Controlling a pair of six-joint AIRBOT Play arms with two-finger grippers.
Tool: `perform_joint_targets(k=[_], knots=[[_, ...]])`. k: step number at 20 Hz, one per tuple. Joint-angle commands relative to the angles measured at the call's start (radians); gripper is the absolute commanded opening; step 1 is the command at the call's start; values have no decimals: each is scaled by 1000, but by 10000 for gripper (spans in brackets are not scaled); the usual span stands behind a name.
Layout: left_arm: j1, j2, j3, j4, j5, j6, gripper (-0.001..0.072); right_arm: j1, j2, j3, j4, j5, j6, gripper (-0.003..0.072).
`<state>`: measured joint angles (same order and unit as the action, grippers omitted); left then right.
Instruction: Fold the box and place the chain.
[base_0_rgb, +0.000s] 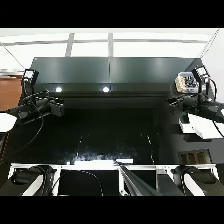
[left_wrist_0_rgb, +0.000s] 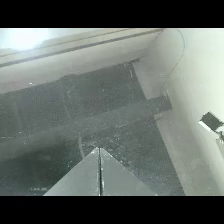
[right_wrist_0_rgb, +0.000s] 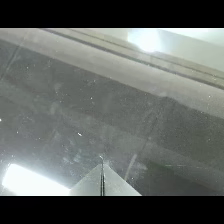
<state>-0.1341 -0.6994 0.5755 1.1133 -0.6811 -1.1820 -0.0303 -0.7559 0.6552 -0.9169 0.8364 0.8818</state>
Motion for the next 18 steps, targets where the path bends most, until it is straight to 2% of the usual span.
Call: perform_joint_targets(k=[1,14,18], knots=[[1,-1,0,0,0,0,31,1,0,0,0,0,0,14],[1,-1,0,0,2,0,32,1,0,0,0,0,0,14],[0,-1,0,-6,53,0,32,1,0,0,8,-18,0,14]])
